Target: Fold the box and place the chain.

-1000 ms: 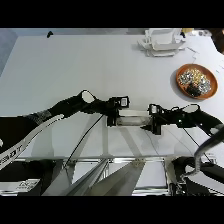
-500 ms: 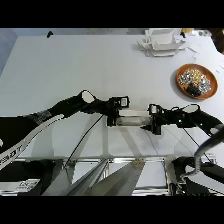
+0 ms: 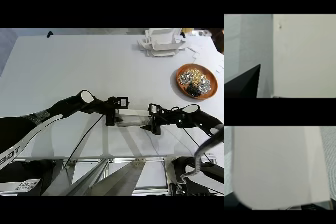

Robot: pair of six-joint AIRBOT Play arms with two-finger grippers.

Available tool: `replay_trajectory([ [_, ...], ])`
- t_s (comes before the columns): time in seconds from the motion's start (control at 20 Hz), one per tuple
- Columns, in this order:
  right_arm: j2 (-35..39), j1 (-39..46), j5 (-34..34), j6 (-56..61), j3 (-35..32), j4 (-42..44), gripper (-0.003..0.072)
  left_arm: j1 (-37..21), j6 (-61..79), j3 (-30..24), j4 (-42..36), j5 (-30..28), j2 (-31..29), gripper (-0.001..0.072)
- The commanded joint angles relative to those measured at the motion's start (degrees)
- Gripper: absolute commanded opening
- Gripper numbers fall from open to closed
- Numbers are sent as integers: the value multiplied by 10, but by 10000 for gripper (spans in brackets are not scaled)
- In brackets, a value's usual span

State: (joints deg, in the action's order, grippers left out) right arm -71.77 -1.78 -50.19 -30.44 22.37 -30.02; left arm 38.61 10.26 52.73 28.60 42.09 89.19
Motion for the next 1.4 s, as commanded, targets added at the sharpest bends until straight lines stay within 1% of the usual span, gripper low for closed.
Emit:
replay_trajectory([
  [0.0, 0, 0, -2, 0, 0, -1, 411, -8, -35, 0, 56, 2, -33, 573],
  [0.05, 0, 0, -2, 0, 0, -1, 411, -9, -59, 0, 93, 4, -46, 573],
  [0.15, 0, 0, -2, 0, 0, -1, 411, -15, -153, 0, 187, 19, -72, 572],
  [0.25, 0, 0, -2, 0, 0, -1, 411, -16, -233, 0, 255, 60, -105, 570],
  [0.3, 0, 0, -2, 0, 0, -1, 411, -14, -263, 0, 280, 80, -126, 545],
  [0.35, 0, 0, -2, 0, 0, -1, 411, -14, -287, 0, 291, 96, -147, 421],
  [0.4, 0, 0, -2, 0, 0, -1, 411, -14, -307, 0, 294, 116, -170, 164],
  [0.45, 0, 0, -2, 0, 0, -1, 411, -14, -313, 0, 293, 130, -190, 11],
  [0.5, 0, 0, -2, 0, 0, -1, 411, -12, -322, 0, 282, 139, -206, 1],
  [0.6, 0, 0, -2, 0, 0, -1, 411, 4, -330, 0, 245, 134, -215, 0],
  [0.7, 0, 0, -2, 0, 0, -1, 411, 38, -330, 0, 211, 98, -203, 1],
  [0.8, 0, 0, -2, 0, 0, -1, 411, 73, -329, 0, 170, 29, -182, 6],
  [0.9, 0, 0, -2, 0, 0, -1, 411, 96, -326, 0, 144, -56, -153, 6],
  [1.0, 0, 0, -2, 0, 0, -1, 411, 100, -334, 0, 109, -153, -123, 6],
  [1.1, 0, 0, -2, 0, 0, -1, 411, 99, -363, 0, 50, -266, -96, 6],
  [1.15, 0, 0, -2, 0, 0, -1, 411, 99, -372, 0, 21, -308, -82, 6],
  [1.2, 0, 0, -2, 0, 0, -1, 411, 99, -374, 0, 3, -329, -69, 5],
  [1.25, 0, 0, -2, 0, 0, -1, 411, 99, -374, 0, -3, -332, -54, 5],
  [1.35, 0, 0, -2, 0, 0, -1, 411, 99, -377, 0, -8, -318, -27, 5],
])
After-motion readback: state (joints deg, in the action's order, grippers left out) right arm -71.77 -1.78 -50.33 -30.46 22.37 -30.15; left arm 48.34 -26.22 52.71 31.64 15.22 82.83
